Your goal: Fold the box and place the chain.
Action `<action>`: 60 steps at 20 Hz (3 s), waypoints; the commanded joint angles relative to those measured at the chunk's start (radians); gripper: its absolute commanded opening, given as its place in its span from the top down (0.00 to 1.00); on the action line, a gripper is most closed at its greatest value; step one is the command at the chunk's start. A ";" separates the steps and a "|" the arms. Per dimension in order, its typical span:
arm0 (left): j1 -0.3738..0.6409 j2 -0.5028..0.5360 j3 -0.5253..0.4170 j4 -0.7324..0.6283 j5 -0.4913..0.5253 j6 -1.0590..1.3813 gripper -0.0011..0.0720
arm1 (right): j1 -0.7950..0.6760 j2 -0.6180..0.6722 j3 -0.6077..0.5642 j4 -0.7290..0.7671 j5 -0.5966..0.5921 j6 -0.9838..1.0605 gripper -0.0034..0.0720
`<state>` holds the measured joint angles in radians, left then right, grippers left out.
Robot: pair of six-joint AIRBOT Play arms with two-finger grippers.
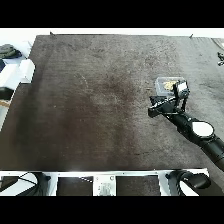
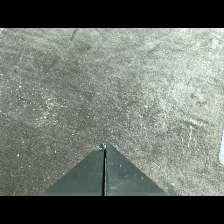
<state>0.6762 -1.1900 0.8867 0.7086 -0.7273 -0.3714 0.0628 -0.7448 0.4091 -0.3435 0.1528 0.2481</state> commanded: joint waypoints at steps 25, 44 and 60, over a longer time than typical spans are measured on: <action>0.063 -0.222 0.070 0.217 -0.029 -0.044 0.00 | 0.000 0.000 -0.033 -0.011 -0.004 -0.001 0.96; 0.050 0.197 0.290 -0.562 -0.334 0.381 0.98 | 0.000 0.241 -0.031 -0.008 -0.060 0.003 0.96; -0.645 0.995 -0.578 -0.611 0.640 0.430 0.98 | 0.001 0.245 -0.031 -0.008 -0.060 0.003 0.96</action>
<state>0.1333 -0.2813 0.4423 0.0971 -0.2134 0.0525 0.0628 -0.5003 0.3771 -0.3511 0.0925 0.2512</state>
